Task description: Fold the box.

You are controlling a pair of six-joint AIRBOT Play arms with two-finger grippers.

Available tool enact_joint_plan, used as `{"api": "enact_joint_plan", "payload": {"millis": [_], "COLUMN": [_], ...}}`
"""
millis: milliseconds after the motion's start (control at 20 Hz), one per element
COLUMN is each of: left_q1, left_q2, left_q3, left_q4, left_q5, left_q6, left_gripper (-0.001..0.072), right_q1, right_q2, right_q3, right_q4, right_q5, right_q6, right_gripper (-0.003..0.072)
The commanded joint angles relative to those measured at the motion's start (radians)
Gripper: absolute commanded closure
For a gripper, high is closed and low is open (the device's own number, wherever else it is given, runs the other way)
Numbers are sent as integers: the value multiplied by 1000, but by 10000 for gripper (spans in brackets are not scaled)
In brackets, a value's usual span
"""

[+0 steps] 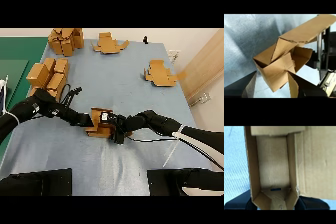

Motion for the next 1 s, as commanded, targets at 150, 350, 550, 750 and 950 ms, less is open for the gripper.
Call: {"api": "enact_joint_plan", "payload": {"millis": [150, 350, 550, 750, 950], "left_q1": [-142, -214, -280, -335, -415], "left_q2": [0, 0, -24, -77, -147], "left_q3": [56, 76, 109, 153, 229], "left_q4": [226, 336, 429, 548, 688], "left_q5": [80, 124, 108, 89, 20], "left_q6": [-314, -440, -559, -712, -833], "left_gripper": [115, 116, 116, 135, 148], "right_q1": [0, 0, 0, 0, 0], "right_q2": [0, 0, 0, 0, 0], "right_q3": [0, 0, 0, 0, 0], "right_q4": [0, 0, 0, 1, 4], "right_q5": [0, 0, 0, 0, 0], "right_q6": [0, 0, 0, 0, 0], "right_gripper": [170, 169, 169, 169, 169]}}
